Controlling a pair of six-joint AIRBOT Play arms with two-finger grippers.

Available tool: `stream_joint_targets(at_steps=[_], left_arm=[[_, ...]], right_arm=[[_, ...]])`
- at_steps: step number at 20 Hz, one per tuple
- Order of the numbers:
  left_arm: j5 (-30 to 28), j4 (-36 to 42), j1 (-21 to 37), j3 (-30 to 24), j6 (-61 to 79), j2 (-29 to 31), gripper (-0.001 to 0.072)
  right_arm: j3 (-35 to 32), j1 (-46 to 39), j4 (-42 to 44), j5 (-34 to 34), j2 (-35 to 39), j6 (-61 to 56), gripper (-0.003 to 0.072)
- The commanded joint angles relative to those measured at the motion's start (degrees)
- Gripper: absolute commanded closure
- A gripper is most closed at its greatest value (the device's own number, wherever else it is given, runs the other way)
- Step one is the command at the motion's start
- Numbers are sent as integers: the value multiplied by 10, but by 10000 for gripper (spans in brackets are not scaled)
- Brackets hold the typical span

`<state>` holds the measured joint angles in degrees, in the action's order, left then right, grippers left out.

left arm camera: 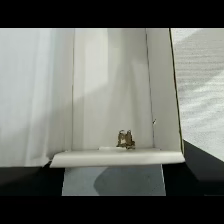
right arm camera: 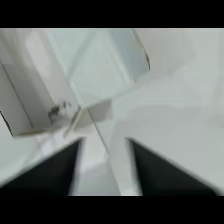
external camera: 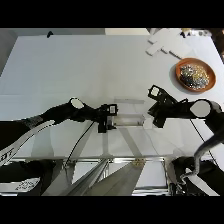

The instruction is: Fold the box and place the chain.

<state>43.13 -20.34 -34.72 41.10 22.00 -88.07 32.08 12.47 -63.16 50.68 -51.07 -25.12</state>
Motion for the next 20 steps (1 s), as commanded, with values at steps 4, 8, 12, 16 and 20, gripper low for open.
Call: stream_joint_targets(at_steps=[4, 8, 12, 16, 20], left_arm=[[0, 0, 0, 0, 0, 0, 700], [0, 0, 0, 0, 0, 0, 700], [0, 0, 0, 0, 0, 0, 700], [0, 0, 0, 0, 0, 0, 700], [0, 0, 0, 0, 0, 0, 700]], right_arm=[[-5, -5, -31, 43, -34, 195, 424], [-33, 1, 5, 58, -57, 302, 585], [-50, 11, 19, 37, -61, 345, 545], [-51, 12, 76, 6, -61, 347, 507], [-51, 11, 60, -23, -69, 344, 506]])
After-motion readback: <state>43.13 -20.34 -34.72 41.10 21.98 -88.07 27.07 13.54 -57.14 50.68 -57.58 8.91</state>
